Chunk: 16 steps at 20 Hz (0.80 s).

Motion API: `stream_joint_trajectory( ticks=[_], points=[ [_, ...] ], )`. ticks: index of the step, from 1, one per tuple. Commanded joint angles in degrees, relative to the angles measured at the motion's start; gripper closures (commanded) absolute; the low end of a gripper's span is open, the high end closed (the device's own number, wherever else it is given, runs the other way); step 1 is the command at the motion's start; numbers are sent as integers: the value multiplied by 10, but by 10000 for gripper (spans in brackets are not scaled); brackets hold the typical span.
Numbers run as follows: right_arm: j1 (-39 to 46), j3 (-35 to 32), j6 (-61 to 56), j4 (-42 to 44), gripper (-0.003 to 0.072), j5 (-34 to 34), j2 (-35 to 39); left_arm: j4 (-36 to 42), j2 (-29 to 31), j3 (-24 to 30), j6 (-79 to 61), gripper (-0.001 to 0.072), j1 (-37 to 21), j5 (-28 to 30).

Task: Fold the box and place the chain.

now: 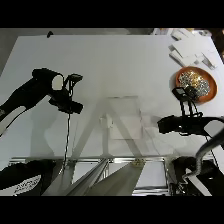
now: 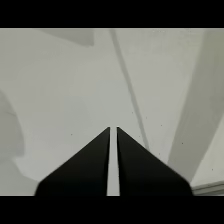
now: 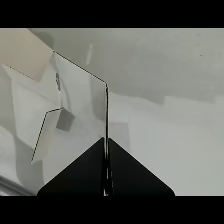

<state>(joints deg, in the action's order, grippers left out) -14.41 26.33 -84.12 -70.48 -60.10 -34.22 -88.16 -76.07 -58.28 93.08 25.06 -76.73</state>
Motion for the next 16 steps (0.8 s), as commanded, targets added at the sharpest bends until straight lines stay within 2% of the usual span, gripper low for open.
stream_joint_trajectory(
  ticks=[1, 2, 3, 4, 6, 9, 12, 13, 16],
  points=[
    [-30, -3, -12, 3, 665, 25, 3, 21, -2, 1, -54, 234, -1, 79],
    [-30, -3, -12, 2, 665, 24, 3, 49, -2, 1, -76, 105, -1, 94],
    [-30, -3, -12, 2, 665, 24, 3, 79, -2, 1, -100, 104, -1, 106],
    [-30, -3, -12, 2, 665, 24, 3, 108, -2, 1, -111, 58, -1, 115],
    [-30, -3, -12, 2, 665, 22, 3, 170, -2, 1, -186, 52, -1, 117],
    [-30, -3, -9, 2, 665, 22, 3, 325, -6, 1, -395, 52, -4, 95],
    [-30, -3, -9, 2, 665, 14, 3, 500, -35, 1, -566, 52, -30, 33],
    [-30, -3, -9, 0, 665, 9, 3, 533, -52, 1, -598, 52, -37, 15],
    [-30, -3, -9, -2, 665, 1, 3, 549, -108, 1, -633, 35, -35, 15]
  ],
)
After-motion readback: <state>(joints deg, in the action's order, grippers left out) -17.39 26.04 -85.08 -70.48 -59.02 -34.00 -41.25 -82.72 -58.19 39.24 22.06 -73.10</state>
